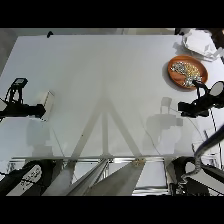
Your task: Fold the box and place the chain.
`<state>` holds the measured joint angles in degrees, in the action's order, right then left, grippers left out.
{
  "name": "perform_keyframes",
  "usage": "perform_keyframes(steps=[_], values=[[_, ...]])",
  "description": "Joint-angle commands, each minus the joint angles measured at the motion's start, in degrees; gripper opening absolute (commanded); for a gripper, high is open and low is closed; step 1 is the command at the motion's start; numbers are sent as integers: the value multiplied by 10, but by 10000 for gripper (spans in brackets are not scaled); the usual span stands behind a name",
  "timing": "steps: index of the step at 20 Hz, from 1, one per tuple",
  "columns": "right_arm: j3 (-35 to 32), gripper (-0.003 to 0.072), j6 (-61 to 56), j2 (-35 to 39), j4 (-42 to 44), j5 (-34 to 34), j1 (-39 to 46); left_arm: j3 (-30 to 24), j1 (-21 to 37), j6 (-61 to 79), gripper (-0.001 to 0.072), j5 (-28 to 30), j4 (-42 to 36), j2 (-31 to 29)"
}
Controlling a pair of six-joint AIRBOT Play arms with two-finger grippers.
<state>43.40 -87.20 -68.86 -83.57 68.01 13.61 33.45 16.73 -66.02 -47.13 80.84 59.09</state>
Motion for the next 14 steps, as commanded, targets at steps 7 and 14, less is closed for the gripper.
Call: perform_keyframes(steps=[7,14], values=[[0,18,0,0,0,0,0,19,-1,2,694,81,-83,86],[0,18,0,0,0,0,0,29,-1,2,520,119,-95,101]])
